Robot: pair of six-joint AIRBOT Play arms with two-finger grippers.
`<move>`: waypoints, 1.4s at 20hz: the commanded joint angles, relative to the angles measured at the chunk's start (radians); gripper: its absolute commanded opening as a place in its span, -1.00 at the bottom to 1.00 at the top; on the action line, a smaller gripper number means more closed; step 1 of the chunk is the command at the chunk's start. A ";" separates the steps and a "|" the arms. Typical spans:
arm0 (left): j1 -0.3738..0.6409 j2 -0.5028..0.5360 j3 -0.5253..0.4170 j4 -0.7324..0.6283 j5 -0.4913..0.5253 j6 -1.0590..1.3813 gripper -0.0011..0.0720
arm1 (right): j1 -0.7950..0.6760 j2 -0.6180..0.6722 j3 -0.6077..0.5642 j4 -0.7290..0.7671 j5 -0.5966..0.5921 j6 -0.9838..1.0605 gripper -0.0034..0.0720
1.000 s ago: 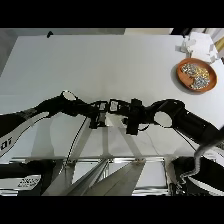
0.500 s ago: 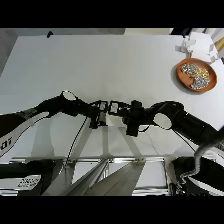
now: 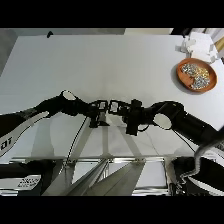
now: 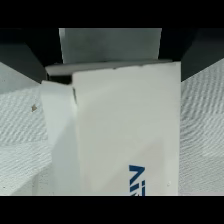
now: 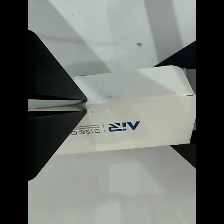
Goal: Fold the box and place the chain.
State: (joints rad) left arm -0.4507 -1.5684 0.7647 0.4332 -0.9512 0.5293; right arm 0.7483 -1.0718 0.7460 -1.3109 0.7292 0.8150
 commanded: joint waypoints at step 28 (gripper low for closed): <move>0.000 0.000 0.000 0.002 -0.003 0.002 -0.22 | -0.002 0.019 -0.052 0.065 -0.061 -0.004 -0.38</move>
State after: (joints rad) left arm -0.4511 -1.5684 0.7647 0.4408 -0.9646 0.5327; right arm 0.7460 -1.0683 0.6937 -1.2602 0.6937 0.8116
